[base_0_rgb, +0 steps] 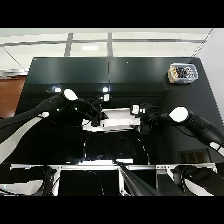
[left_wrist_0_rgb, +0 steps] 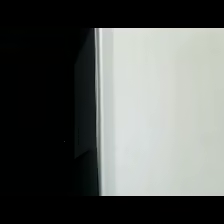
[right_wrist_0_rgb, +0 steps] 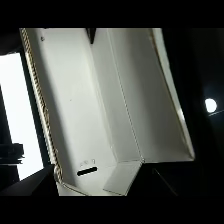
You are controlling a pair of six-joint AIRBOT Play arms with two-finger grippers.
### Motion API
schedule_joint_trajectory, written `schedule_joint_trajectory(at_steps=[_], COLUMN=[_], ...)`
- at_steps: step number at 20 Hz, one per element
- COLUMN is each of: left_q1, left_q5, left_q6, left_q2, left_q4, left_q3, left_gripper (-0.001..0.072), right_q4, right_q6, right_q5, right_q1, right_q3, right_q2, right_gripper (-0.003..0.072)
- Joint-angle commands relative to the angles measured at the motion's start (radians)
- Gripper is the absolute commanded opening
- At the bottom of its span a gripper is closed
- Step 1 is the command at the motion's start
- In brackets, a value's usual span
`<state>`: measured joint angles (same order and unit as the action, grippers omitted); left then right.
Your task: Fold the box and place the chain.
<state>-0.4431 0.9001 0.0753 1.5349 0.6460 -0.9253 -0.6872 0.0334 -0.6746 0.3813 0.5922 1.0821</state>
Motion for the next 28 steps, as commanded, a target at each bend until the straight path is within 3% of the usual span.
schedule_joint_trajectory(at_steps=[1, 6, 15, 28], left_q1=[-0.001, -0.001, -0.001, -0.001], left_q5=[0.001, 0.001, 0.001, 0.001], left_q6=[0.0, 0.0, 0.0, 0.0], left_q2=[0.001, 0.001, 0.001, 0.001], left_q4=[0.0, 0.0, 0.0, 0.0], left_q3=[0.0, 0.0, 0.0, 0.0], left_gripper=[0.0027, 0.0027, 0.0027, 0.0027], right_q4=[0.113, 0.224, 0.18, 0.113], right_q6=[0.119, 0.238, 0.315, 0.24], right_q5=[-0.008, -0.053, -0.09, -0.053], right_q1=[-0.041, -0.041, -0.04, -0.005], right_q3=[0.004, 0.004, 0.005, 0.022], right_q2=[0.02, 0.095, 0.227, 0.242], right_gripper=[0.0703, 0.0703, 0.0703, 0.0703])
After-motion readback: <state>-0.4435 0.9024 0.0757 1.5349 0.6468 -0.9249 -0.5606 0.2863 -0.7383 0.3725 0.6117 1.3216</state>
